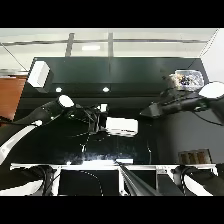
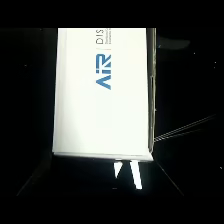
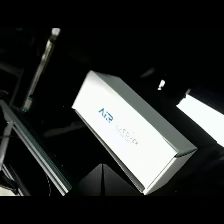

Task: Fold the box and place the chain.

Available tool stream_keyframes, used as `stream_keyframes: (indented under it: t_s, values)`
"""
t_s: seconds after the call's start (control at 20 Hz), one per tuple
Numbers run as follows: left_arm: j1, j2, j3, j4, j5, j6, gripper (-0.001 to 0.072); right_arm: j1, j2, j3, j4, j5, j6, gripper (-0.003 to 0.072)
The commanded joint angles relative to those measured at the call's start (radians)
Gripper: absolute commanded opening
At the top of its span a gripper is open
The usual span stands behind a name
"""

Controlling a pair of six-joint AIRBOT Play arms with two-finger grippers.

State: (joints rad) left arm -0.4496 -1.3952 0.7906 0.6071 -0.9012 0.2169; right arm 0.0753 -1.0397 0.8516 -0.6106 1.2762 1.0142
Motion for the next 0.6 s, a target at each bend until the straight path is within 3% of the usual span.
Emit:
stream_keyframes:
  t_s: [0.0, 0.15, 0.3, 0.45, 0.55]
  values:
    - [0.029, 0.068, 0.002, 0.031, -0.02, -0.046, 0.0709, -0.135, 0.078, 0.039, -0.029, 0.024, 0.005, 0.0008]
    - [0.019, 0.132, 0.014, 0.039, -0.067, -0.11, 0.0709, -0.208, 0.081, 0.039, -0.037, 0.021, 0.008, 0.0008]
    - [-0.073, 0.131, 0.053, 0.032, -0.044, -0.146, 0.0706, -0.216, 0.081, 0.039, -0.038, -0.013, 0.007, 0.0008]
    - [-0.184, 0.067, 0.113, 0.032, 0.066, -0.253, 0.0705, -0.216, 0.081, 0.039, -0.038, -0.031, 0.006, 0.0008]
    - [-0.201, 0.0, 0.178, 0.034, 0.058, -0.336, 0.0705, -0.216, 0.081, 0.039, -0.039, -0.026, 0.005, 0.0008]
